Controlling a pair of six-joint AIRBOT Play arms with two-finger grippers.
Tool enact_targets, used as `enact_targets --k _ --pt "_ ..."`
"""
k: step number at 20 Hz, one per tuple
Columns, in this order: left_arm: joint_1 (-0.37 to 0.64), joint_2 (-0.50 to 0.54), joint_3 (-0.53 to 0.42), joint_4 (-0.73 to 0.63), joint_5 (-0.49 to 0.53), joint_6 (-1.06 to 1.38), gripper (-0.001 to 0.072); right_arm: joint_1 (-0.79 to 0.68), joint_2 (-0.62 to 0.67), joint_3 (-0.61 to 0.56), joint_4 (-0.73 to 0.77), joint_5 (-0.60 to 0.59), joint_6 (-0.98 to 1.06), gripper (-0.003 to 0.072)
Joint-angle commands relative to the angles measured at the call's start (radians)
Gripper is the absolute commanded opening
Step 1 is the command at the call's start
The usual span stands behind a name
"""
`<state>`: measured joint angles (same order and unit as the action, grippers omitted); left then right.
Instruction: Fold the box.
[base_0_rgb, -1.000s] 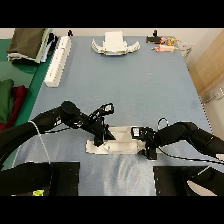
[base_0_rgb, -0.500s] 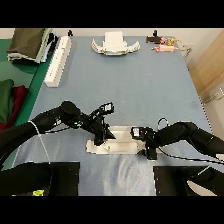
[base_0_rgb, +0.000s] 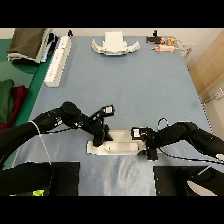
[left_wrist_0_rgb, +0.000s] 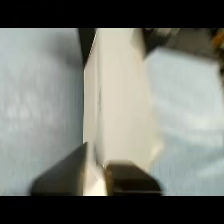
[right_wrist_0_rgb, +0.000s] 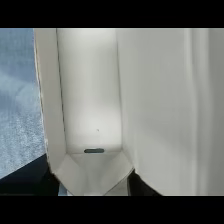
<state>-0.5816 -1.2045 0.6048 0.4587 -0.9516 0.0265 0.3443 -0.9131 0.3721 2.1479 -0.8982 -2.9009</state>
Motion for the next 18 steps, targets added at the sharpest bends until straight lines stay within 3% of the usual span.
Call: enact_targets --k 1,7,13,14,15,18 --pt "0.002 0.003 0.003 -0.035 -0.036 -0.008 0.0383 0.001 0.0 0.0 0.003 0.007 0.002 0.0434" --pt "0.004 0.061 0.003 0.042 -0.07 -0.208 0.0385 0.001 0.0 0.0 0.003 0.007 0.002 0.0435" --pt "0.003 0.312 0.003 0.379 -0.165 -0.698 0.0381 0.001 0.0 0.0 0.003 0.007 0.002 0.0435" --pt "0.003 0.354 0.003 0.383 -0.182 -0.798 0.029 0.001 0.0 0.0 0.003 0.007 0.002 0.0434" --pt "0.002 0.394 0.003 0.367 -0.197 -0.904 0.0004 0.001 0.0 0.0 0.003 0.007 0.002 0.0435" --pt "-0.037 0.437 0.003 0.187 -0.182 -1.025 0.0015 0.001 0.0 0.0 0.003 0.007 0.002 0.0434"
